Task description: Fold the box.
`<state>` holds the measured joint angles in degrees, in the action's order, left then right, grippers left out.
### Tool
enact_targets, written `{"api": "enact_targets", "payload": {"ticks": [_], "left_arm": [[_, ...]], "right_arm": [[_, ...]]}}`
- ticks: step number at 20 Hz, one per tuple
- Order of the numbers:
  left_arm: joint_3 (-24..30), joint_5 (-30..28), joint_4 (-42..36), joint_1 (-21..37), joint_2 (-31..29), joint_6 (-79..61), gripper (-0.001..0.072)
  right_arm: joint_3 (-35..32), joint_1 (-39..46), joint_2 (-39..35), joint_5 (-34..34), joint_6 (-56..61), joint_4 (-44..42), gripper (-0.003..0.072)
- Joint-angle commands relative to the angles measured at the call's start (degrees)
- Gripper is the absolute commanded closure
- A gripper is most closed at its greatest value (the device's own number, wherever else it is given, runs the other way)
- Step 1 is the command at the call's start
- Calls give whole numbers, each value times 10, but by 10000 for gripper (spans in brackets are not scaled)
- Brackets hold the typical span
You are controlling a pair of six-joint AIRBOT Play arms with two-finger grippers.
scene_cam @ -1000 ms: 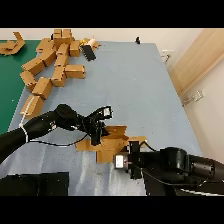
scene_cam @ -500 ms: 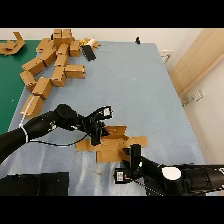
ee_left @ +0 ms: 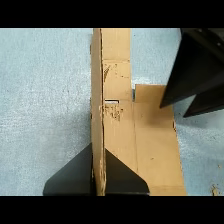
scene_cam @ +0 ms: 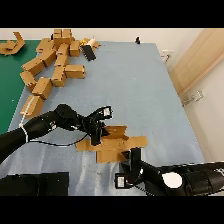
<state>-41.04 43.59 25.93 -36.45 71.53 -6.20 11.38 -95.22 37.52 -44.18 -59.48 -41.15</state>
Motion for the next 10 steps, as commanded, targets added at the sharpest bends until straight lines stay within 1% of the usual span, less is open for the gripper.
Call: {"api": "enact_targets", "payload": {"ticks": [1,4,10], "left_arm": [[0,0,0,0,0,0,697],[0,-1,0,0,0,0,697],[0,-1,0,0,0,0,697]], "right_arm": [[-3,-37,5,-29,5,-37,171],[-12,-37,15,-48,6,-22,171],[-13,-37,24,-48,6,41,171]]}}
